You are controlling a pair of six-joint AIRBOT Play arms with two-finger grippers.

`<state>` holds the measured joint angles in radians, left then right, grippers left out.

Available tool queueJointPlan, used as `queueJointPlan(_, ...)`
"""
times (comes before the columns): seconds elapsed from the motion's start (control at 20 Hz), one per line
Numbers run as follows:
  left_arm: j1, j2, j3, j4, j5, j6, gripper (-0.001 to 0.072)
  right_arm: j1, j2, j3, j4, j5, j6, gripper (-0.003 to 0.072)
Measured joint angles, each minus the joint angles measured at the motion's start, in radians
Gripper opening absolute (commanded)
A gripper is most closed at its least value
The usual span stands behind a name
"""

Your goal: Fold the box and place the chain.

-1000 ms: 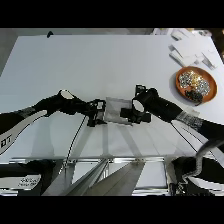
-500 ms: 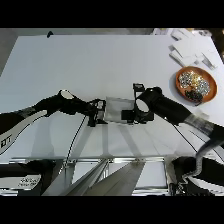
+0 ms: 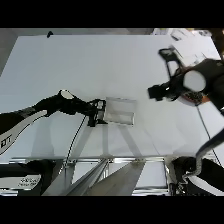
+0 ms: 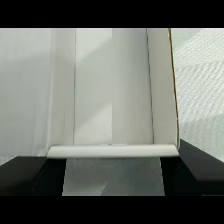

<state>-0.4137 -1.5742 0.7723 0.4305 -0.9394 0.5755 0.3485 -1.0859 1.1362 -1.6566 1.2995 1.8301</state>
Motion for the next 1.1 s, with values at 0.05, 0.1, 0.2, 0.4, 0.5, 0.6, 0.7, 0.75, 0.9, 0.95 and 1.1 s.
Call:
queueJointPlan(0.05,0.000,0.000,0.000,0.000,0.000,0.000,0.0033,-0.089,-0.008,0.009,-0.012,-0.008,-0.045,0.0269)
queueJointPlan(0.1,0.000,0.000,0.000,0.000,0.000,0.000,0.0033,-0.172,-0.022,0.015,-0.019,-0.020,-0.084,0.0269)
queueJointPlan(0.2,0.000,0.000,0.000,0.000,0.000,0.000,0.0033,-0.336,-0.061,0.023,-0.030,-0.043,-0.156,0.0269)
queueJointPlan(0.4,0.000,0.000,0.000,0.000,0.000,0.000,0.0033,-0.582,-0.154,0.030,-0.038,-0.069,-0.282,0.0269)
queueJointPlan(0.5,0.000,0.000,0.000,0.000,0.000,0.000,0.0033,-0.651,-0.193,0.032,-0.039,-0.086,-0.340,0.0268)
queueJointPlan(0.6,0.000,0.000,0.000,0.000,0.000,0.000,0.0033,-0.690,-0.228,0.032,-0.039,-0.101,-0.391,0.0268)
queueJointPlan(0.7,0.000,0.000,0.000,0.000,0.000,0.000,0.0033,-0.711,-0.266,0.032,-0.038,-0.106,-0.426,0.0268)
queueJointPlan(0.75,0.000,0.000,0.000,0.000,0.000,0.000,0.0033,-0.716,-0.284,0.032,-0.039,-0.109,-0.440,0.0267)
queueJointPlan(0.9,0.000,0.000,0.000,0.000,0.000,0.000,0.0033,-0.726,-0.329,0.032,-0.035,-0.113,-0.473,0.0242)
queueJointPlan(0.95,0.000,0.000,0.000,0.000,0.000,0.000,0.0033,-0.727,-0.342,0.032,-0.032,-0.115,-0.489,0.0238)
queueJointPlan(1.1,0.000,0.000,0.000,0.000,0.000,0.000,0.0033,-0.731,-0.377,0.032,-0.023,-0.118,-0.522,0.0237)
